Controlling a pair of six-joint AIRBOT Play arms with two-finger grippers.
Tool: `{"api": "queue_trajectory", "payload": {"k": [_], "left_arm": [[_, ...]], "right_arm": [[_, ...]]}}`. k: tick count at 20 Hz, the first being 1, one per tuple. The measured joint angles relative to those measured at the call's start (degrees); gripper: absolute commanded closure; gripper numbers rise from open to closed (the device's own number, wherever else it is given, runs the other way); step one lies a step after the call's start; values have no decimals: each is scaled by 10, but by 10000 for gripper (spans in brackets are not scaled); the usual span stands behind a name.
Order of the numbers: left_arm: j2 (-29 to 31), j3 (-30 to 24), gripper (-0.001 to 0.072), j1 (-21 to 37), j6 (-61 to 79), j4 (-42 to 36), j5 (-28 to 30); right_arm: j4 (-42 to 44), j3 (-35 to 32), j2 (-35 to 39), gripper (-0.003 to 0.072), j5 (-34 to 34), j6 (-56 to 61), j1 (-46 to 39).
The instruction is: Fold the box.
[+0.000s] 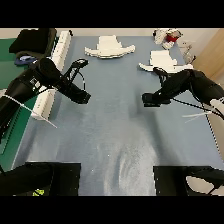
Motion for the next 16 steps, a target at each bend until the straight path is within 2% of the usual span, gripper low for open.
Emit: {"api": "queue_trajectory", "payload": {"k": [1, 2, 3, 6, 11, 16], "left_arm": [[0, 0, 696, 0, 0, 0, 0], [0, 0, 696, 0, 0, 0, 0], [0, 0, 696, 0, 0, 0, 0], [0, 0, 696, 0, 0, 0, 0], [0, 0, 697, 0, 0, 0, 0], [0, 0, 696, 0, 0, 0, 1]], "right_arm": [[-1, 9, -3, 618, 14, 28, -8], [-7, 26, -10, 450, 27, 52, -24], [-14, 52, -23, 364, 33, 69, -48], [-26, 164, -89, 364, 37, 91, -145], [-24, 383, -261, 386, 4, 90, -292], [9, 518, -399, 386, 0, 78, -346]]}}
